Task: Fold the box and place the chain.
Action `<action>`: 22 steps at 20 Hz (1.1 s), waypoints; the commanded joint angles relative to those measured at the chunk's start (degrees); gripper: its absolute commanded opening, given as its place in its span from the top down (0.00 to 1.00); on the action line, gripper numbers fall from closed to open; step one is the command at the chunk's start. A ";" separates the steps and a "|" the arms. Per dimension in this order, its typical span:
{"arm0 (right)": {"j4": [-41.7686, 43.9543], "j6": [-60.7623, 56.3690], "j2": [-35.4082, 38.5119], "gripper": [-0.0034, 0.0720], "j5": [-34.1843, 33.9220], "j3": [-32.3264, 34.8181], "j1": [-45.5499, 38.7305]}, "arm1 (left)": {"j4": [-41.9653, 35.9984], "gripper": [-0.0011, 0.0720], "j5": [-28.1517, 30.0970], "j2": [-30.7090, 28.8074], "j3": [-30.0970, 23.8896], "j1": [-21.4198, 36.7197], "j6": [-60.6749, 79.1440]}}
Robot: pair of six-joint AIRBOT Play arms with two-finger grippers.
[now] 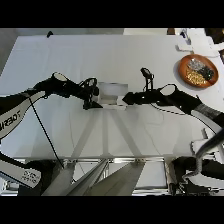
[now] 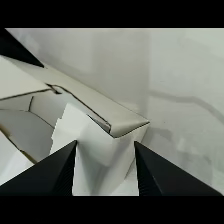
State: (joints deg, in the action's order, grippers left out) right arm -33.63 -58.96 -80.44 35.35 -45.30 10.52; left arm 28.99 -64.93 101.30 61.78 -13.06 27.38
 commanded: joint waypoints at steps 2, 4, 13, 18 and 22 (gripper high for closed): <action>-11.50 -11.65 0.02 0.49 -2.86 -2.60 2.16 | 0.04 0.75 0.00 0.00 0.02 0.00 0.02; -15.45 -13.75 0.02 0.51 -2.14 -3.69 3.43 | 0.04 0.75 0.00 0.00 0.02 0.00 0.02; -43.06 -40.48 -0.04 0.51 6.51 -9.99 9.51 | 0.02 0.75 0.00 0.00 0.02 0.00 0.02; -50.31 -49.90 -0.66 0.51 7.37 -10.08 12.46 | 0.02 0.75 0.00 0.00 0.02 0.00 0.02; -53.24 -53.22 -2.86 0.52 12.39 -13.20 13.49 | 0.02 0.75 0.00 0.00 0.02 0.00 0.02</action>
